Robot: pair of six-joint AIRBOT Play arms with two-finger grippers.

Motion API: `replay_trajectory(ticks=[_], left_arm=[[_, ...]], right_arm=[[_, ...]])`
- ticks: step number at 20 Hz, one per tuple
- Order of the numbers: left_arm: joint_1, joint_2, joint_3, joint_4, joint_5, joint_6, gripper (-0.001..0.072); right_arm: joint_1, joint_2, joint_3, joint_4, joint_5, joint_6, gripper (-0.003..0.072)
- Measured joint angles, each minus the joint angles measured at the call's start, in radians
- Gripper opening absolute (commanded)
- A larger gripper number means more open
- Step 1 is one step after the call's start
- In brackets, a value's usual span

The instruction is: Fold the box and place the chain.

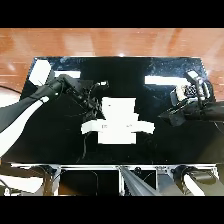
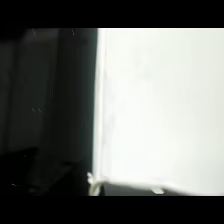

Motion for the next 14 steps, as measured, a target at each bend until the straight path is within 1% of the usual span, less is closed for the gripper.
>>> replay_trajectory(ticks=[2,4,8,11,14], left_arm=[[-0.011,0.05,-0.035,0.007,-0.045,0.052,0.0014],[-0.025,0.098,-0.1,0.013,-0.103,0.087,0.0014],[-0.068,0.187,-0.257,0.035,-0.283,0.118,0.0017],[-0.105,0.221,-0.347,0.061,-0.455,0.127,0.002],[-0.12,0.224,-0.383,0.066,-0.568,0.131,0.002]], right_arm=[[0.0,0.003,0.029,-0.037,0.021,0.007,0.0698],[0.0,0.005,0.043,-0.076,0.039,0.011,0.0698],[0.0,0.005,0.055,-0.154,0.058,0.012,0.0698],[0.0,0.005,0.058,-0.144,0.039,-0.015,0.0699],[0.0,-0.002,0.058,-0.087,0.009,-0.052,0.0699]])
